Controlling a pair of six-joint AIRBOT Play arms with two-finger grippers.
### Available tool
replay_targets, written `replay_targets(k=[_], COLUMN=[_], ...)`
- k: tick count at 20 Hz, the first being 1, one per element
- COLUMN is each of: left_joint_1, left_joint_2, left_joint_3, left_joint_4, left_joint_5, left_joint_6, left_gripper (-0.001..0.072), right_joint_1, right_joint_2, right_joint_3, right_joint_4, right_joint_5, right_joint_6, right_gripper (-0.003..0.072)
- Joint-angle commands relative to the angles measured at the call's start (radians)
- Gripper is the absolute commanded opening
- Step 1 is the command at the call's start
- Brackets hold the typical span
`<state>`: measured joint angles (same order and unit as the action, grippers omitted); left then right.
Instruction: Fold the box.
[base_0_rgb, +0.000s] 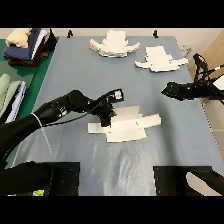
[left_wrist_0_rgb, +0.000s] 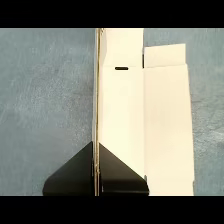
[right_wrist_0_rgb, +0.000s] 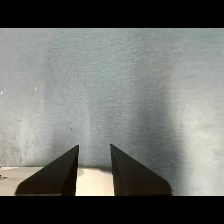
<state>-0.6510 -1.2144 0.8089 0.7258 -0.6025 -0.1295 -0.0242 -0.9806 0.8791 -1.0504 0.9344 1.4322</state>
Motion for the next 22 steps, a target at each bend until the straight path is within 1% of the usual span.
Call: replay_targets(k=[1, 4, 5, 7, 9, 10, 12, 15, 18, 22], left_joint_1=[-0.047, -0.048, -0.048, -0.048, -0.048, -0.048, -0.045, -0.045, -0.046, -0.033], left_joint_2=[0.009, -0.005, -0.006, -0.005, -0.005, -0.005, -0.005, -0.005, -0.012, -0.018], left_joint_3=[-0.067, -0.079, -0.079, -0.079, -0.069, -0.051, 0.000, 0.054, 0.055, 0.064], left_joint_4=[0.016, 0.016, 0.016, 0.017, 0.027, 0.046, 0.100, 0.122, 0.104, 0.092], left_joint_5=[0.072, 0.069, 0.055, 0.012, -0.048, -0.082, -0.113, -0.144, -0.168, -0.166], left_joint_6=[0.030, 0.036, 0.036, 0.036, 0.031, 0.011, -0.054, -0.067, -0.066, -0.056], left_gripper=[0.0009, 0.0009, 0.0010, 0.0010, 0.0010, 0.0010, 0.0010, 0.0010, 0.0010, 0.0011], right_joint_1=[0.020, 0.020, 0.020, 0.020, 0.020, 0.020, 0.020, 0.020, 0.020, 0.020], right_joint_2=[-0.011, -0.018, -0.018, -0.018, -0.018, -0.018, -0.018, -0.018, -0.018, -0.018], right_joint_3=[0.006, 0.006, 0.006, 0.006, 0.006, 0.006, 0.006, 0.006, 0.006, 0.006], right_joint_4=[0.008, 0.011, 0.011, 0.010, 0.010, 0.010, 0.011, 0.010, 0.009, 0.006], right_joint_5=[-0.006, 0.000, 0.000, 0.008, 0.008, 0.008, 0.011, 0.031, 0.058, 0.063], right_joint_6=[0.008, 0.008, 0.007, 0.007, 0.007, 0.006, -0.002, -0.005, -0.020, -0.020], right_gripper=[0.0301, 0.0294, 0.0277, 0.0214, 0.0214, 0.0214, 0.0214, 0.0214, 0.0214, 0.0214])
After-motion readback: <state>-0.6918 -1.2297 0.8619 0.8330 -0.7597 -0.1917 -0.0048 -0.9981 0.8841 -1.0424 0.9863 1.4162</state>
